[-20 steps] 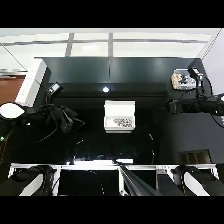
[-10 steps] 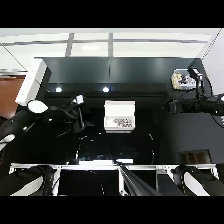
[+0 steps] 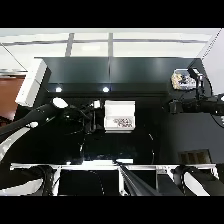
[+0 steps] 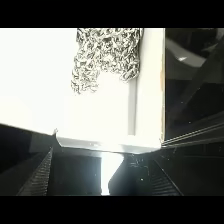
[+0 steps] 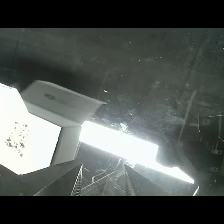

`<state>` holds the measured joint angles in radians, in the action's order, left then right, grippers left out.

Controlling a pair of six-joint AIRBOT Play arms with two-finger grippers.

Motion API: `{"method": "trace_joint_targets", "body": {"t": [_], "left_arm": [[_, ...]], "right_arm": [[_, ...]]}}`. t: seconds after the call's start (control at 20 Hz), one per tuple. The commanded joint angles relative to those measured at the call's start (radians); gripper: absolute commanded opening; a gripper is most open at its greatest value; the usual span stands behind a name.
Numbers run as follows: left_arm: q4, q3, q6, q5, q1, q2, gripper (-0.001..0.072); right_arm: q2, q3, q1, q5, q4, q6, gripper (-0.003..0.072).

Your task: Fold the box and place the chain.

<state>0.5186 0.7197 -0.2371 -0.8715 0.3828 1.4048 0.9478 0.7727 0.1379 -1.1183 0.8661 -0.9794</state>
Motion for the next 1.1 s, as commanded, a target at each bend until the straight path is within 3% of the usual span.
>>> {"method": "trace_joint_targets", "body": {"t": [0.0,0.5,0.6,0.65,0.7,0.75,0.8,0.95,1.05], "left_arm": [[-0.004,0.022,-0.006,-0.002,0.010,0.026,0.0720],[-0.002,0.022,-0.028,0.016,0.045,0.029,0.0714],[-0.002,0.022,-0.028,0.016,0.045,0.029,0.0633],[-0.002,0.022,-0.028,0.016,0.045,0.029,0.0511],[-0.002,0.022,-0.028,0.016,0.045,0.029,0.0469],[-0.002,0.022,-0.028,0.017,0.045,0.029,0.0470],[-0.002,0.022,-0.028,0.017,0.045,0.029,0.0470],[-0.002,0.022,-0.028,0.018,0.045,0.029,0.0470],[-0.002,0.022,-0.028,0.018,0.045,0.029,0.0469]], "right_arm": [[-0.001,0.001,0.000,0.001,0.000,0.000,0.0316],[0.000,-0.002,-0.005,0.005,-0.001,0.000,0.0316],[0.005,-0.010,-0.043,0.050,-0.002,-0.001,0.0316],[0.013,-0.009,-0.077,0.097,-0.002,-0.016,0.0321],[0.029,-0.009,-0.121,0.166,-0.021,-0.043,0.0323],[0.055,-0.002,-0.162,0.227,-0.071,-0.044,0.0413],[0.103,0.023,-0.202,0.279,-0.138,-0.038,0.0572],[0.315,0.187,-0.304,0.382,-0.246,0.003,0.0587],[0.457,0.291,-0.362,0.335,-0.241,0.033,0.0587]]}}
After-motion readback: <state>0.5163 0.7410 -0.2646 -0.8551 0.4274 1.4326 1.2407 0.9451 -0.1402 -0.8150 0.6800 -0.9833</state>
